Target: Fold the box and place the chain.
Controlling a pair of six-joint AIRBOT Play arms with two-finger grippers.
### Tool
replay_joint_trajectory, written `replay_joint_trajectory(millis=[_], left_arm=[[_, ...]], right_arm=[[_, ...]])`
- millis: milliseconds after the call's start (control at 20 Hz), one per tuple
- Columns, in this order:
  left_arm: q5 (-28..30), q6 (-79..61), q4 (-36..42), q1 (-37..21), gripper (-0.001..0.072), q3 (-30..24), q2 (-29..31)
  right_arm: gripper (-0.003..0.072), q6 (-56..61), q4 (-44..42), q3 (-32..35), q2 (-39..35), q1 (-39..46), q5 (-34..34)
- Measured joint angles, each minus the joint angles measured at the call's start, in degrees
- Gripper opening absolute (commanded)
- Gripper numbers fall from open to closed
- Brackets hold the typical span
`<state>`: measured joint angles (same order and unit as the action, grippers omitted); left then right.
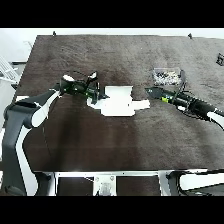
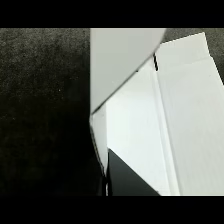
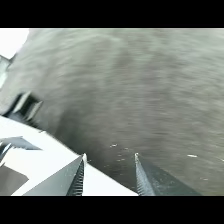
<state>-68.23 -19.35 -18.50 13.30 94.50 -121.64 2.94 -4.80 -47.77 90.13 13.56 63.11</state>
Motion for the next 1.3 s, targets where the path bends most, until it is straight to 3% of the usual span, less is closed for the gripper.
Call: replay_joint_trajectory(millis=[250,550,600,650,750,800,1300], left_arm=[[0.04,0.26,0.09,0.0,0.0022,0.0,0.0],[0.13,0.44,0.13,0.0,0.0022,0.0,0.0],[0.15,0.44,0.13,0.0,0.0023,0.0,0.0],[0.17,0.44,0.13,0.0,0.0023,0.0,0.0],[0.2,0.44,0.15,0.0,0.0022,0.0,0.0],[0.22,0.44,0.13,0.0,0.0023,0.0,0.0],[0.26,0.44,0.15,0.0,0.0022,0.0,0.0]], right_arm=[[0.037,-8.92,10.47,3.04,-3.85,-2.49,6.62],[0.0375,-12.0,23.63,5.38,-9.92,-9.77,2.89],[0.043,-12.13,26.25,5.53,-10.88,-11.21,1.68],[0.0571,-12.2,28.65,5.62,-11.72,-12.63,0.31],[0.0634,-12.41,32.98,5.75,-12.87,-15.32,-3.56],[0.0703,-12.48,34.49,5.77,-13.22,-16.46,-5.62],[0.0703,-15.17,39.93,5.84,-13.4,-22.25,-18.93]])
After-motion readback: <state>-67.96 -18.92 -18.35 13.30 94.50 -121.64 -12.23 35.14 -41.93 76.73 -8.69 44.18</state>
